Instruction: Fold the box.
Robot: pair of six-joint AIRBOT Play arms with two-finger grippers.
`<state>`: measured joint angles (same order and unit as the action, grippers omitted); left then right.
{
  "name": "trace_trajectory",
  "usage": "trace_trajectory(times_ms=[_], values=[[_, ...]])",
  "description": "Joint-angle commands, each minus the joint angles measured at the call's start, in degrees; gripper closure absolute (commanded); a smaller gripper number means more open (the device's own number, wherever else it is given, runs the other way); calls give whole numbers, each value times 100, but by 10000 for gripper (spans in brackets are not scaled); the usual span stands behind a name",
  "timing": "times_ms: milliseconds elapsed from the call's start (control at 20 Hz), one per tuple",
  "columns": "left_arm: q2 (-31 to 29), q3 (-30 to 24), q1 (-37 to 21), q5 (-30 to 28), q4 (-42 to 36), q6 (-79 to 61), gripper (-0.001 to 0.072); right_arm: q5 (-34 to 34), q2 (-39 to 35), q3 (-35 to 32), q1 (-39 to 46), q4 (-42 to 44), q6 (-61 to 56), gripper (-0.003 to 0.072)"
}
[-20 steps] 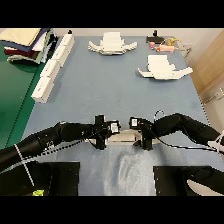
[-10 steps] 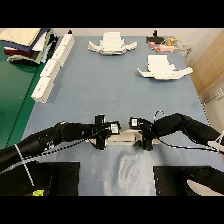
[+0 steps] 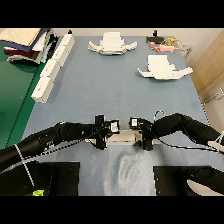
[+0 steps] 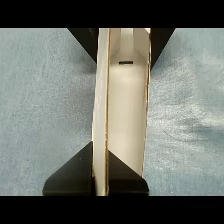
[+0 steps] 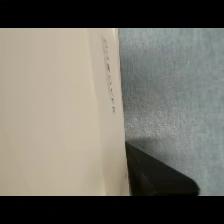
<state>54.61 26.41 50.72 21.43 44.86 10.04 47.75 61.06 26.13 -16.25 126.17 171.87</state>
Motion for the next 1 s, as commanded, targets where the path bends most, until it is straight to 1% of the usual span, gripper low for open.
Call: trace_trajectory(times_ms=[0, 50, 100, 150, 250, 300, 400, 500, 600, 650, 700, 750, 800, 850, 900, 950], values=[[-83, 7, -2, 22, -85, 4, 693, -11, 4, 0, -2, 2, 0, 190], [-186, 7, -11, 24, -85, 7, 594, -11, 4, 0, -2, 2, 0, 190], [-302, 7, -11, 20, -87, 24, 316, -11, 4, 0, -2, 2, 0, 190], [-413, 7, -11, 13, -83, 184, 218, -11, 4, 0, -2, 2, 0, 190], [-542, 7, -61, 74, 68, 352, 217, -11, 4, 0, -2, 2, 0, 190], [-608, 7, -160, 249, 232, 577, 217, -11, 4, 0, -2, 2, 0, 190], [-815, 7, -479, 861, 715, 1438, 217, -11, 4, -2, -2, 2, 0, 189], [-1158, 7, -887, 1716, 1316, 2481, 217, -11, 4, 0, -2, 2, 0, 189], [-1574, 7, -1259, 2496, 1567, 3314, 218, -11, 4, -2, -2, 2, 0, 189], [-1808, 7, -1397, 2892, 1554, 3733, 262, -11, 4, -2, -2, 2, 0, 190], [-2006, 7, -1443, 3230, 1547, 4131, 508, -11, 4, -2, -2, 2, 0, 190], [-2173, 4, -1419, 3587, 1495, 4393, 696, -11, 4, 0, -2, 2, 0, 190], [-2243, 7, -1355, 3801, 1298, 4697, 697, -11, 4, 0, -2, 2, 0, 190], [-2229, 4, -1252, 3829, 984, 5163, 698, -11, 4, 0, -2, 2, 0, 190], [-2142, 7, -1123, 3698, 579, 5484, 697, -11, 4, -2, -2, 2, 0, 190], [-1963, 7, -981, 3434, 20, 5665, 697, -11, 4, 0, -2, 2, 0, 190]])
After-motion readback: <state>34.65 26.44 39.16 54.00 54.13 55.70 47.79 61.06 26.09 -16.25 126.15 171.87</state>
